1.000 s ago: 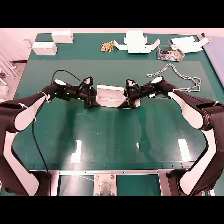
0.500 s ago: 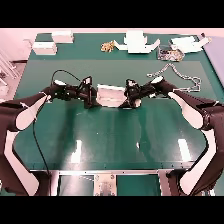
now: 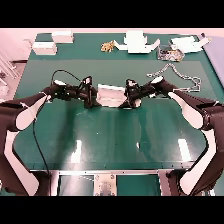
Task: Fold the box and place the chain.
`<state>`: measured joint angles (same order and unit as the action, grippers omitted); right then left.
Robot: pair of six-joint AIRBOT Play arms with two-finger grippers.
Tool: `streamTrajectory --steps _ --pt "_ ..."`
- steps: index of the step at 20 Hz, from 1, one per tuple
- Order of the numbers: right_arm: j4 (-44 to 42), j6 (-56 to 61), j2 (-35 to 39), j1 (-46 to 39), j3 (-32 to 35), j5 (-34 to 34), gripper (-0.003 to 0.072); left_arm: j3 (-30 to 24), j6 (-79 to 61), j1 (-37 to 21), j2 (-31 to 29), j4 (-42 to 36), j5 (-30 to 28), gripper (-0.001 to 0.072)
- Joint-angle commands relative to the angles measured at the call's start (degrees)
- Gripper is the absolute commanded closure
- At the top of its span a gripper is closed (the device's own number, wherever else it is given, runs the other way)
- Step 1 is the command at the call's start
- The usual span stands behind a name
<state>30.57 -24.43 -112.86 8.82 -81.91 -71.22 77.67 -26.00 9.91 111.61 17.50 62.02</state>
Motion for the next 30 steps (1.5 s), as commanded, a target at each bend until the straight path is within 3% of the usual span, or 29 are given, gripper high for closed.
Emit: streamTrajectory --steps 1,4,16,17,18,24,30 --pt "0.02 0.0 -0.04 0.07 -0.04 0.46 0.012 0.07 0.02 0.04 0.0 0.02 0.02 0.0085" --pt "-0.02 0.02 -0.04 -0.81 0.02 4.13 0.012 0.07 0.02 0.02 0.0 0.02 0.0 0.0085" --pt "-0.04 1.51 -0.02 -0.26 0.2 3.02 0.012 0.2 -1.42 0.02 0.0 0.02 0.0 0.0085" --pt "-0.11 1.53 -0.02 -0.33 0.02 3.23 0.0106 0.2 -2.97 0.02 0.0 -0.39 -0.02 0.0085" --pt "0.13 1.6 0.11 -0.33 -0.02 3.17 -0.0028 0.17 -4.37 0.02 0.0 -0.74 -0.04 0.0085" --pt "11.39 7.48 2.29 -0.66 0.0 2.1 -0.0034 0.15 -7.85 0.02 0.07 -0.26 -1.44 0.0084" --pt "11.87 9.46 7.58 -3.39 -0.02 -0.83 -0.0034 0.04 -7.37 0.02 1.14 1.64 -5.4 0.0085"
